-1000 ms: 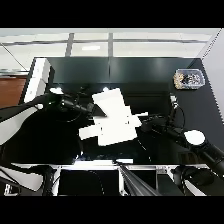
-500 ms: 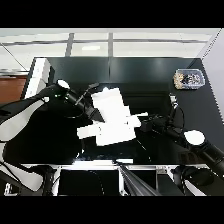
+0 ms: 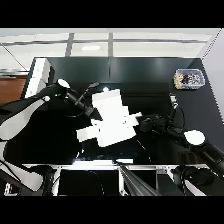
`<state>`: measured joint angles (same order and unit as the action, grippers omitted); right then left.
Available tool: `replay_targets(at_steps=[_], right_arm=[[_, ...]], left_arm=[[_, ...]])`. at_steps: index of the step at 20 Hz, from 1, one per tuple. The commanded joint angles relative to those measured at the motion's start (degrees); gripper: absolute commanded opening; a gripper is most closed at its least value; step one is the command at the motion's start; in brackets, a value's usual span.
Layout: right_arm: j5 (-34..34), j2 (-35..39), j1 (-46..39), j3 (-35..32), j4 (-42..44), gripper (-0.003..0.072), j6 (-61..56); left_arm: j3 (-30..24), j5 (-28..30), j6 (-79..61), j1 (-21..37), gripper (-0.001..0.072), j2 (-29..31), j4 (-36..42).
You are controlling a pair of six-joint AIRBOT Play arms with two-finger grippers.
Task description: Fold the box and place the chain.
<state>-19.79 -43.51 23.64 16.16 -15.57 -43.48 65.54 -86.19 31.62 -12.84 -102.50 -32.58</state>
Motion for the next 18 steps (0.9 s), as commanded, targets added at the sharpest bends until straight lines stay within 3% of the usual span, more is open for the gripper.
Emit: replay_targets(at_steps=[1, 3, 5, 8, 10, 13, 15, 18], right_arm=[[-5.3, 0.0, -1.2, 3.4, -12.9, 0.0707, 0.0], [-13.6, 0.0, -4.6, 9.7, -23.4, 0.0707, 0.0], [-17.6, 0.0, -7.5, 14.4, -31.1, 0.0706, 0.0], [-16.4, 0.0, -9.9, 16.7, -40.1, 0.0706, 0.0], [-16.0, 0.0, -10.4, 16.7, -41.3, 0.07, 0.0], [-16.0, 0.0, -10.3, 16.7, -38.5, 0.07, 0.0], [-17.8, 0.0, -10.3, 16.6, -34.2, 0.07, 0.0], [-19.7, 0.0, -10.3, 15.3, -34.4, 0.07, 2.1]], left_arm=[[0.2, -2.6, 1.2, 0.3, 0.0021, 0.7, -1.3], [-0.6, -0.2, 4.0, -0.3, 0.0018, 3.6, -4.9], [-4.4, 6.9, 2.5, -2.7, 0.0018, 9.6, -4.7], [-15.3, 30.3, -5.8, -8.6, 0.002, 23.3, -4.9], [-20.1, 39.1, -17.7, -11.7, 0.0022, 29.3, -5.2], [-20.9, 38.8, -27.1, -15.3, 0.0023, 30.5, -14.3], [-20.9, 39.7, -27.2, -16.9, 0.0023, 28.7, -14.5], [-20.8, 42.6, -30.6, -18.3, 0.0025, 25.1, -14.5]])
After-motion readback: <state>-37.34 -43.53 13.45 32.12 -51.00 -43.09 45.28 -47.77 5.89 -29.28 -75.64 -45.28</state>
